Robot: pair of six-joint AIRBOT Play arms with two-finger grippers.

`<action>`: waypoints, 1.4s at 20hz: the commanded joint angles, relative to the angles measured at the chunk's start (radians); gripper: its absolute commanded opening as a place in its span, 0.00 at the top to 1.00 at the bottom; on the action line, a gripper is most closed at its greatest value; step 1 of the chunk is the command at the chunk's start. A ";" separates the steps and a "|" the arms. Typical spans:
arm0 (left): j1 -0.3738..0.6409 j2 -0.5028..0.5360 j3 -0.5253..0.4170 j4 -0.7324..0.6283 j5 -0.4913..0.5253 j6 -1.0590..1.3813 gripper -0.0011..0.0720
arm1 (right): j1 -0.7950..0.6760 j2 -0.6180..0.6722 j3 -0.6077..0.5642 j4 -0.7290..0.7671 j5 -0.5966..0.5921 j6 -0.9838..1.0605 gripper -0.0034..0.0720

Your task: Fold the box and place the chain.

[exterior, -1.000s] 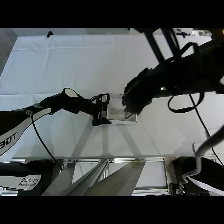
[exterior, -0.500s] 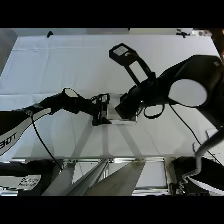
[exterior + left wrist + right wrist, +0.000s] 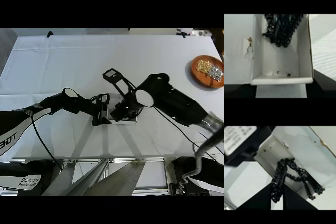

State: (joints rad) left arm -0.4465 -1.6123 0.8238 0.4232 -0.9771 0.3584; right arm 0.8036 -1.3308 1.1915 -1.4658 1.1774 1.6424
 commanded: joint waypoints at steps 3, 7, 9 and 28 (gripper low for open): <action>0.000 0.000 0.001 0.000 0.000 0.000 0.51 | 0.000 -0.128 -0.005 -0.005 -0.001 -0.021 0.95; 0.000 0.000 0.001 0.000 0.000 0.000 0.51 | 0.000 -0.160 -0.005 -0.005 -0.014 -0.025 0.74; 0.000 0.000 0.001 0.000 0.001 0.000 0.51 | -0.005 -0.146 -0.005 -0.004 -0.017 -0.027 0.62; 0.000 0.000 0.001 0.000 0.000 0.000 0.51 | -0.606 -0.015 -0.008 -0.027 0.142 -0.108 0.19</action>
